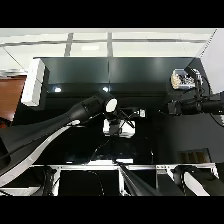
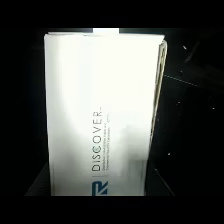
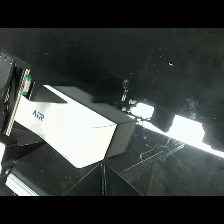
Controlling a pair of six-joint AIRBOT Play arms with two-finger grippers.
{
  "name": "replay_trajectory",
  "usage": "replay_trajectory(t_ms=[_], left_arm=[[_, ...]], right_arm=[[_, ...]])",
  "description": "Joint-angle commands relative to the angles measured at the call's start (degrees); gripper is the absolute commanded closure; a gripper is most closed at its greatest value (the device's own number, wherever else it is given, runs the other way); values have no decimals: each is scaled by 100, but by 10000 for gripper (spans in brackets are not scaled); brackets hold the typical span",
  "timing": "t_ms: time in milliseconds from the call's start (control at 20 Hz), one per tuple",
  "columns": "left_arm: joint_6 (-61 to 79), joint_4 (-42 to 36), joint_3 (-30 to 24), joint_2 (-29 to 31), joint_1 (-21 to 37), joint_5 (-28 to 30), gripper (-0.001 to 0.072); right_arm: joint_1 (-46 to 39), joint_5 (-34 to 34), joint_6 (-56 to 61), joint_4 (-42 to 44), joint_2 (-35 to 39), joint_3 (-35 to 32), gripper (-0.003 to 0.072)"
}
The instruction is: Fold the box and place the chain.
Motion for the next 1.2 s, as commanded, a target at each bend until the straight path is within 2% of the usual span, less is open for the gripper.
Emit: replay_trajectory(t_ms=[0,100,200,350,500,650,800,900,1000,1050,1150], left_arm=[[-710,588,92,11,-13,-319,390],[-1340,831,120,315,319,-811,389],[-2111,970,120,793,892,-1408,390],[-2876,988,26,1661,2090,-2326,389],[-3421,1368,-448,2573,3484,-2538,389],[-3724,1578,-1338,3252,5156,-2363,390],[-3853,1453,-2201,3335,6671,-1998,389],[-3611,1421,-2483,3261,7353,-1805,389],[-3554,1414,-2529,3228,7919,-1235,390],[-3543,1333,-2520,3191,8122,-1016,389],[-3261,1189,-2500,2981,8242,-935,389]], right_arm=[[0,2,-4,0,4,7,673],[0,2,-4,0,4,7,673],[0,15,-4,2,4,7,673],[0,24,-7,0,4,7,673],[2,26,-7,2,4,7,673],[2,17,-7,2,4,7,673],[2,-15,-9,2,2,7,673],[2,-42,-9,2,4,7,673],[0,-42,-9,0,2,7,673],[0,-42,-9,0,4,7,673],[0,-42,-9,0,2,7,673]])
